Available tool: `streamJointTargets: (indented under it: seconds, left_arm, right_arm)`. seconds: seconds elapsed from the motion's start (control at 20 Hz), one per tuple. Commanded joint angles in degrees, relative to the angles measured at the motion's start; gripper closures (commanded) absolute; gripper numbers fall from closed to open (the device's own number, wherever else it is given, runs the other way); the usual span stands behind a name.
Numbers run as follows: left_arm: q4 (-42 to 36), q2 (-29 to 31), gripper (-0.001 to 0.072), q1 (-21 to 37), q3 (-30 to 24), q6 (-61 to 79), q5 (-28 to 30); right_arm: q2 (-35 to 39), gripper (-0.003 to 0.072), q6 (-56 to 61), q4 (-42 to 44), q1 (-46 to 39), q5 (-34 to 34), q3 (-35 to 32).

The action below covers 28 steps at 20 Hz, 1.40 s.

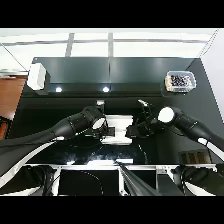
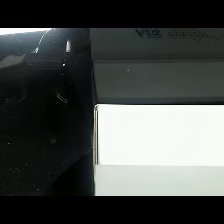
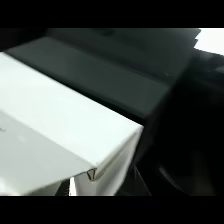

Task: Fold the box and place the chain.

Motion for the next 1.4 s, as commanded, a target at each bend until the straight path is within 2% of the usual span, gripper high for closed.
streamJointTargets:
  seconds: [0.0, 0.05, 0.15, 0.25, 0.35, 0.6, 1.05, 1.2, 1.25, 1.3, 1.35]
  left_arm:
    - [0.1, 0.0, 0.0680, 0.0, 0.0, 0.2, -1.8]
    - [0.2, 0.0, 0.0680, 0.0, 0.0, 0.2, -1.8]
    - [0.3, 0.0, 0.0680, 0.0, 0.0, 0.2, -1.7]
    - [0.4, 0.0, 0.0680, 0.0, 0.0, 0.2, -1.6]
    - [0.4, 0.0, 0.0680, 0.0, 0.0, 0.2, -1.3]
    - [0.4, 0.0, 0.0680, 0.0, 0.0, 0.2, -1.3]
    - [0.4, 0.0, 0.0680, 0.0, 0.0, 0.2, -1.1]
    - [0.4, 0.0, 0.0680, 0.0, 0.0, 0.2, -1.1]
    - [0.4, 0.0, 0.0680, 0.0, 0.0, 0.2, -1.1]
    - [0.4, 0.0, 0.0680, 0.0, 0.0, 0.2, -1.1]
    - [0.4, 0.0, 0.0680, 0.0, 0.0, 0.2, -1.1]
  right_arm:
    - [0.0, 0.0226, 25.3, -19.2, 8.7, 0.8, 5.0]
    - [0.0, 0.0256, 31.6, -24.7, 11.3, 0.8, 6.5]
    - [-0.7, 0.0256, 41.1, -32.5, 14.8, 1.2, 8.4]
    - [-2.8, 0.0256, 43.3, -31.1, 15.9, 2.6, 9.5]
    - [-5.1, 0.0314, 43.3, -29.0, 17.0, 3.1, 10.4]
    - [-8.0, 0.0314, 44.1, -27.2, 17.5, 5.7, 10.7]
    - [-8.6, 0.0325, 45.2, -27.2, 17.5, 5.6, 10.7]
    - [-8.8, 0.0625, 44.5, -27.1, 17.5, 5.4, 10.7]
    - [-8.8, 0.0627, 44.3, -27.1, 17.5, 5.4, 10.7]
    - [-8.8, 0.0669, 44.2, -27.1, 17.5, 5.4, 10.7]
    - [-8.8, 0.0668, 44.0, -27.1, 17.5, 5.4, 10.7]
